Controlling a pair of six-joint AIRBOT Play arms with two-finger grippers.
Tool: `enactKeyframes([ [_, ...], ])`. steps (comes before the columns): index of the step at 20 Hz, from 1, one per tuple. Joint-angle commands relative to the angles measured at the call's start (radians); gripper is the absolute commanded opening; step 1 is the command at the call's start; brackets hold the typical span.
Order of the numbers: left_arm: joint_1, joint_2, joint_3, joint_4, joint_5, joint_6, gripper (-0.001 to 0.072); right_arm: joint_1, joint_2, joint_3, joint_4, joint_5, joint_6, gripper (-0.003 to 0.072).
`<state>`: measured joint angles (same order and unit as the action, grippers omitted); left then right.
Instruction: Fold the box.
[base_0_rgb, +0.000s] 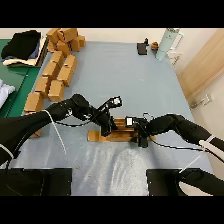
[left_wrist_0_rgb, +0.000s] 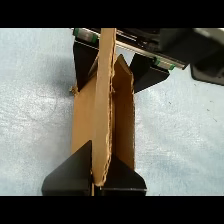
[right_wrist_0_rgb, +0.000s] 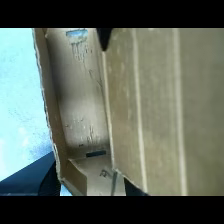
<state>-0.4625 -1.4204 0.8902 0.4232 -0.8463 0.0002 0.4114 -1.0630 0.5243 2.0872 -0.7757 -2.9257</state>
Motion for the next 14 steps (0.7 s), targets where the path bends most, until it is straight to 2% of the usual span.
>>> enactKeyframes([
  [1,0.001,0.001,0.001,0.0,0.0,0.0,0.0014,0.0,0.01,0.0,-0.005,0.004,0.016,0.0452],
  [7,0.001,0.001,0.001,0.0,0.001,0.0,0.0014,0.0,0.005,0.0,-0.007,0.008,0.015,0.0456],
  [9,0.001,0.001,0.001,0.0,0.0,0.0,0.0014,0.001,-0.006,0.0,-0.007,0.006,0.015,0.0553],
  [14,0.001,0.001,0.001,0.0,0.001,0.0,0.0014,0.001,-0.005,0.0,-0.003,-0.019,0.016,0.0555],
])
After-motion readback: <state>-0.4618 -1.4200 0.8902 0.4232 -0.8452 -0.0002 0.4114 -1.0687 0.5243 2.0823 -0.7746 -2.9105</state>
